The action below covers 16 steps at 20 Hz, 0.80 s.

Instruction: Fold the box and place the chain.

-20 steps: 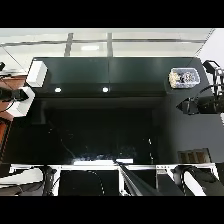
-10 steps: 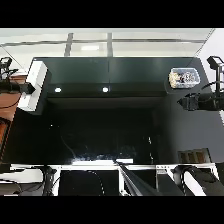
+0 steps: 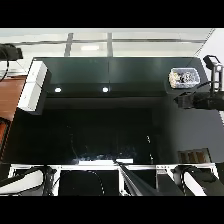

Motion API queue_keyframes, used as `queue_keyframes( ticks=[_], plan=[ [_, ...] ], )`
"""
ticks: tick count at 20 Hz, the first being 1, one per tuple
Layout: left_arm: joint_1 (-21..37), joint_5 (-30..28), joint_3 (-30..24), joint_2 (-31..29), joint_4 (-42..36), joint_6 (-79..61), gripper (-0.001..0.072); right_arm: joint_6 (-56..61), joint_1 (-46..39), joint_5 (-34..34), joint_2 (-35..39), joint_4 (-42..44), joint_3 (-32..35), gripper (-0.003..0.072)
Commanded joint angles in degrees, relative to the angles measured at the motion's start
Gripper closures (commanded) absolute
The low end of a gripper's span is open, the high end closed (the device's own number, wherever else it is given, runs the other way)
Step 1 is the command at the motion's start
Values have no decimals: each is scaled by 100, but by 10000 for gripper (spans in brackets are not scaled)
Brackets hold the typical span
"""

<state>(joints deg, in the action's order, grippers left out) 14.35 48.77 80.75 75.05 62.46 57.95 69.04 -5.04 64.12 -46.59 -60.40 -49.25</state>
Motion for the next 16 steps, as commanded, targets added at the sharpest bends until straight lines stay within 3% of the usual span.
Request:
queue_keyframes(
  ticks=[1, 3, 5, 6, 8, 11, 16],
  plan=[
    [-807, 962, -422, -592, -407, 708, 688, -232, 319, -1270, -4, 24, 581, 667],
    [-1534, 363, -1600, -1316, 437, 1123, 686, -527, 483, -1867, -4, -48, 916, 667],
    [-1989, -546, -2949, -2138, 592, 1161, 685, -522, 479, -2260, -7, -273, 1071, 666],
    [-2070, -920, -3552, -2542, 592, 1357, 685, -525, 468, -2238, -7, -433, 1078, 666],
    [-2011, -1137, -4398, -3222, 614, 2035, 685, -525, 468, -2236, -7, -516, 1078, 665],
    [-1823, -1145, -5101, -3910, 815, 2046, 683, -525, 468, -2236, -7, -505, 1078, 665],
    [-1735, -938, -5243, -4052, 887, 2050, 682, -525, 468, -2236, -7, -505, 1078, 665]
  ],
)
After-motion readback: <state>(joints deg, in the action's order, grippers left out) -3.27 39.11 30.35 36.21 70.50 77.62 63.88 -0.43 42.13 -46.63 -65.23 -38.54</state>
